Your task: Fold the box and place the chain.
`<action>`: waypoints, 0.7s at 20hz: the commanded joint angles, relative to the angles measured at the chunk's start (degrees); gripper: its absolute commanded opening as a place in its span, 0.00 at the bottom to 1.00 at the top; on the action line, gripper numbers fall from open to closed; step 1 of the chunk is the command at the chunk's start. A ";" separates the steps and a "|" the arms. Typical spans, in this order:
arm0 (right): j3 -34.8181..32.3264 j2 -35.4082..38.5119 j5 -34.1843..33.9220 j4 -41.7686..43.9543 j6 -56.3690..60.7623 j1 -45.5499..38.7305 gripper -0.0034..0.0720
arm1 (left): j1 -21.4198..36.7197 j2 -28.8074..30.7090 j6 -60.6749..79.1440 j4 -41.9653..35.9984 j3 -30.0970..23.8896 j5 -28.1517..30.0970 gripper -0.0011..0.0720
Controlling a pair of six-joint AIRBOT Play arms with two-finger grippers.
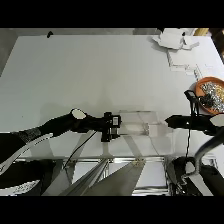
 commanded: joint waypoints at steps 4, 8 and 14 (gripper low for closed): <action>0.04 -8.76 2.40 2.62 3.26 6.23 0.07 | 0.00 0.04 0.00 0.00 -0.02 0.00 0.39; 0.04 -11.43 2.19 4.02 4.44 12.09 0.07 | 0.00 0.04 0.00 0.02 -0.02 0.00 0.39; 0.04 -4.66 6.60 8.24 4.39 12.33 0.25 | 0.00 0.04 0.00 0.02 -0.02 0.02 0.39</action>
